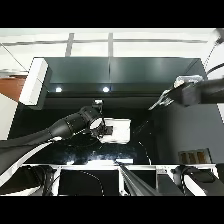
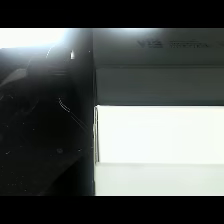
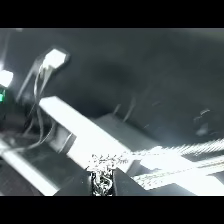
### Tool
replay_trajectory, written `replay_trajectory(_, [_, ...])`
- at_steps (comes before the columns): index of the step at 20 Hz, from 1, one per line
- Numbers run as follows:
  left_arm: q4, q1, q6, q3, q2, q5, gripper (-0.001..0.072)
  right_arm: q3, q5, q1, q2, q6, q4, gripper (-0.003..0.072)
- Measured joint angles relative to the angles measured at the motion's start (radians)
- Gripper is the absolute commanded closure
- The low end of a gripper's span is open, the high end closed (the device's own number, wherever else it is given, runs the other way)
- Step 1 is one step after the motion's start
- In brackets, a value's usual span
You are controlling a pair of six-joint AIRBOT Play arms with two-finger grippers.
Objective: Fold the box and place the chain.
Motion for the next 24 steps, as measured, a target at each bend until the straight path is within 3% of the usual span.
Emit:
replay_trajectory(9, [0.0, 0.0, 0.0, 0.0, 0.0, 0.0, 0.0678, -0.28, -0.222, 0.237, -0.019, -0.01, 0.097, 0.0645])
replay_trajectory(16, [0.0, 0.0, 0.0, 0.0, 0.0, 0.0, 0.0678, -0.317, -0.328, 0.319, -0.066, -0.01, 0.11, 0.0645])
replay_trajectory(24, [0.0, 0.0, 0.0, 0.0, 0.0, 0.0, 0.0678, -0.321, -0.36, 0.362, -0.09, -0.01, 0.13, 0.0644])
